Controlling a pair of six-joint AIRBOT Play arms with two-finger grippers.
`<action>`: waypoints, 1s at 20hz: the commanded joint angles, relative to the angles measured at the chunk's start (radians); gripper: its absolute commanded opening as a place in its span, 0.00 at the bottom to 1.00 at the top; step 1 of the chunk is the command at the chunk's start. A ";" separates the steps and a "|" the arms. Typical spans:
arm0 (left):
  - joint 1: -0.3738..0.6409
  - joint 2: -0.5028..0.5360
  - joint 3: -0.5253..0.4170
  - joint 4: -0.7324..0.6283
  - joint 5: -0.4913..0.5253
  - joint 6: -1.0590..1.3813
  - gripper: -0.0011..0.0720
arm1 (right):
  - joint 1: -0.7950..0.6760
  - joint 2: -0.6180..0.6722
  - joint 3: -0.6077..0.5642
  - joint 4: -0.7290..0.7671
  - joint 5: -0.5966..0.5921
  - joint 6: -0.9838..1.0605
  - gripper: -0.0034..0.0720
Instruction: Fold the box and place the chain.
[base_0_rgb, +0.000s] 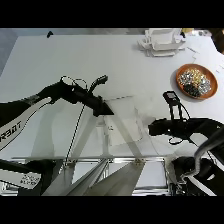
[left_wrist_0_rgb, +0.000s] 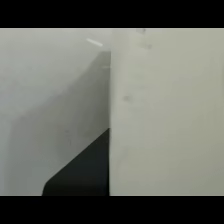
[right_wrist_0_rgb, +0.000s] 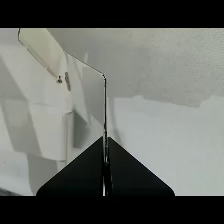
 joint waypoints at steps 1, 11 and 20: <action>-0.005 0.011 0.001 0.006 0.003 0.126 0.02 | 0.001 0.001 0.000 0.010 -0.003 0.001 0.06; -0.153 0.038 0.001 0.115 0.224 0.326 0.02 | 0.000 0.047 0.124 -0.049 -0.053 -0.135 0.50; -0.184 0.039 0.001 0.137 0.305 0.325 0.02 | 0.000 0.048 0.127 -0.095 0.000 -0.135 0.50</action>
